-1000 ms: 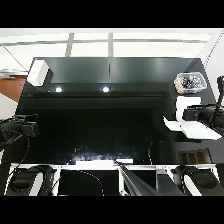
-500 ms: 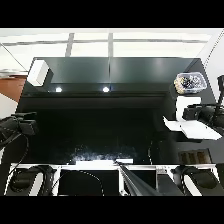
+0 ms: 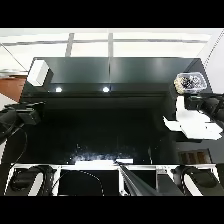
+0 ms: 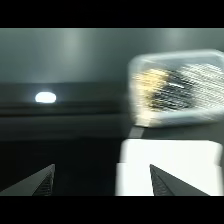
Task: Fold the box and place the chain.
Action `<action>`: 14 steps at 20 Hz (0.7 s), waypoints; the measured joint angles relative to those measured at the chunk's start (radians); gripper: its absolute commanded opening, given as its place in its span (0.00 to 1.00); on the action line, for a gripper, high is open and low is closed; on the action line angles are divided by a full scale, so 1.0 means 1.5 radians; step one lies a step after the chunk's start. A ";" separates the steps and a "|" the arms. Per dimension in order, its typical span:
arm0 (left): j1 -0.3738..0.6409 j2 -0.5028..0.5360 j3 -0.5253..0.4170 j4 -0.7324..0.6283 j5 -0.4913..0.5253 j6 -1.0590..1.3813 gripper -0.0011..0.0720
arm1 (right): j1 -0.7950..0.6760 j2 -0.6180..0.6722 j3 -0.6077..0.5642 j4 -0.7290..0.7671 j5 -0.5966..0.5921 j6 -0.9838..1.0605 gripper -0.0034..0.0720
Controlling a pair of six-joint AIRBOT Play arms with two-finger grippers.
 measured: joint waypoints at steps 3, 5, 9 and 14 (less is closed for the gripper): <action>-0.020 -0.055 0.004 -0.034 0.014 0.000 0.98 | -0.177 -0.107 0.038 -0.038 -0.036 0.052 0.98; -0.038 -0.091 0.011 -0.045 0.026 0.001 0.98 | -0.324 -0.194 0.082 0.006 -0.065 0.065 0.98; -0.066 -0.145 0.021 -0.053 0.052 0.003 0.98 | -0.595 -0.371 0.206 0.175 0.006 -0.052 0.98; -0.089 -0.183 0.025 -0.057 0.071 0.003 0.98 | -0.798 -0.554 0.337 0.428 0.277 -0.350 0.98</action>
